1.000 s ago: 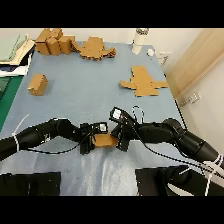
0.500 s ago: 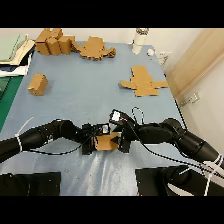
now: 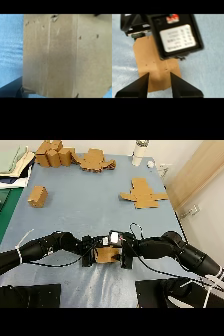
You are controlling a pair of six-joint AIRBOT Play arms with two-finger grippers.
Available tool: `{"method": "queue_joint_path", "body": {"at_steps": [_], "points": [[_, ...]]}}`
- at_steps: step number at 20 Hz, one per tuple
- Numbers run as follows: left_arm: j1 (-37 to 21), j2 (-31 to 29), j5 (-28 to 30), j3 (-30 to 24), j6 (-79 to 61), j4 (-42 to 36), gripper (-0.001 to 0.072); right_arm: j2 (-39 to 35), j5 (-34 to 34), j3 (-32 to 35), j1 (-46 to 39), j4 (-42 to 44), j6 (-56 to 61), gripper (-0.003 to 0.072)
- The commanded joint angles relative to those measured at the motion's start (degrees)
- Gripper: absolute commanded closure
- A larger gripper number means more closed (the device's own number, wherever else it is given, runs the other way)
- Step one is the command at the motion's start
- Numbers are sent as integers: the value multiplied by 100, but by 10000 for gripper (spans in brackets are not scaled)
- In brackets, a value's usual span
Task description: Fold the box.
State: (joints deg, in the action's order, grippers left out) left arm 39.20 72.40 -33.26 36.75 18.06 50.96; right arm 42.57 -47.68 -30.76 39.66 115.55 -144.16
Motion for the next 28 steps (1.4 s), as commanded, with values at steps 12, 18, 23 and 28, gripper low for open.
{"method": "queue_joint_path", "body": {"at_steps": [12,18,23,28], "points": [[2,4,-20,-4,-2,7,236,-391,940,538,745,-708,-485,272],[2,4,-20,-4,-2,7,236,-511,2179,1047,1403,-1384,-483,272],[2,4,-17,-4,-2,7,236,-264,2382,1047,1429,-1687,-483,272],[2,4,-20,-4,-2,7,236,-256,2374,1049,1429,-1711,-483,272]]}}
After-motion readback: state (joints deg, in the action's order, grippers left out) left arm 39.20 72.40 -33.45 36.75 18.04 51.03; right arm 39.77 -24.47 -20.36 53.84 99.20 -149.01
